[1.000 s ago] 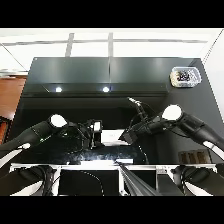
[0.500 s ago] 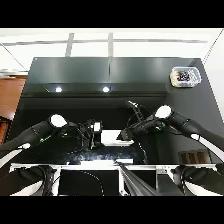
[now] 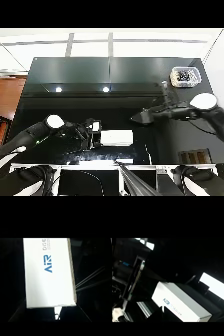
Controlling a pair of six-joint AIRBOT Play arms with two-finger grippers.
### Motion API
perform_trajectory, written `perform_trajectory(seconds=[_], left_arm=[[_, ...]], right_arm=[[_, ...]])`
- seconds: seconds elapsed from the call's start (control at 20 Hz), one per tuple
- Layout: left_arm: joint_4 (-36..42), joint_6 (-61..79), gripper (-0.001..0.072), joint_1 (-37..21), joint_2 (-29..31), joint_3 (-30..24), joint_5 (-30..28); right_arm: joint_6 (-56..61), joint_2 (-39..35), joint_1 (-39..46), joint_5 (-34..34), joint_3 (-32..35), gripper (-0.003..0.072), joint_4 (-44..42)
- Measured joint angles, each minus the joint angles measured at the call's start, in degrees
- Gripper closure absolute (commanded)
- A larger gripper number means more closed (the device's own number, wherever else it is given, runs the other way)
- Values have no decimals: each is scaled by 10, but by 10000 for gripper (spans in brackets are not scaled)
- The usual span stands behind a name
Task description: Fold the box and place the chain.
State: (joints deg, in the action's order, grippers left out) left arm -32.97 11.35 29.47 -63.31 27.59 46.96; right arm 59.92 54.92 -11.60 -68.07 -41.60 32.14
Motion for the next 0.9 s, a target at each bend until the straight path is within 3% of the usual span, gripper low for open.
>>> perform_trajectory(seconds=[0.2, 0.4, 0.7, 0.9], left_arm=[[-90, -124, -4, 1, 80, 0, 15], [-114, -222, -3, 32, 120, 19, -10], [-118, -304, -4, 123, 38, 87, -53], [-116, -321, -4, 155, -11, 110, -75]], right_arm=[[3, -35, 64, -20, -3, 648, 4], [-3, -44, 83, -24, -3, 648, 27], [-3, -47, 90, -21, -3, 648, 46], [-2, -47, 91, -20, -3, 648, 49]])
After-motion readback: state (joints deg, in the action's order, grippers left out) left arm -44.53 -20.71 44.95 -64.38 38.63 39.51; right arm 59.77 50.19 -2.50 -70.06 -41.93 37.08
